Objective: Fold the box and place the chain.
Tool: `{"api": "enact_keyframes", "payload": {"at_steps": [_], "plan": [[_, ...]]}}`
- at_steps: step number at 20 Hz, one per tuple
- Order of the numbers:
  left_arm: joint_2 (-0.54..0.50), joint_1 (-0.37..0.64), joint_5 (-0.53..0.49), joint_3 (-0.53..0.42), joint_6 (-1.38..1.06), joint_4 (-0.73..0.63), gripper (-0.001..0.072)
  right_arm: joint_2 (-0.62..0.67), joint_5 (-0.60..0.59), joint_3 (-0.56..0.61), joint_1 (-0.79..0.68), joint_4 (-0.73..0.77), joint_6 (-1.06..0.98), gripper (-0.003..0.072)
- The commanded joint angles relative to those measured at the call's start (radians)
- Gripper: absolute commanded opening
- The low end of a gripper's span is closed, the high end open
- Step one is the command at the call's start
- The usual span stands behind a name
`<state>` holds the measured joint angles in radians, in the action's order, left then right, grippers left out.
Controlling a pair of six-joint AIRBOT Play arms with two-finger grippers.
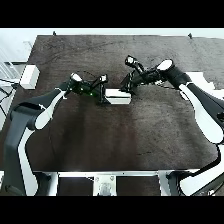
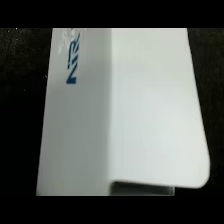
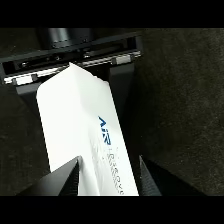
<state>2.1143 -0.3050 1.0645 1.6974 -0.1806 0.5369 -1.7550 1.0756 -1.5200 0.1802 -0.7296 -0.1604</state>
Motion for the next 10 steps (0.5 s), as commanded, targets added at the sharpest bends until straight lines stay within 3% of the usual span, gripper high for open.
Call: {"api": "enact_keyframes", "payload": {"at_steps": [1, 10], "plan": [[0.0, 0.0, 0.001, 0.001, -0.001, 0.0, 0.0472, -0.001, -0.028, -0.004, 0.0, -0.001, 0.001, 0.0437], [0.0, 0.0, 0.001, 0.001, -0.001, 0.0, 0.0472, -0.001, -0.029, 0.002, 0.039, -0.061, 0.001, 0.0437]]}}
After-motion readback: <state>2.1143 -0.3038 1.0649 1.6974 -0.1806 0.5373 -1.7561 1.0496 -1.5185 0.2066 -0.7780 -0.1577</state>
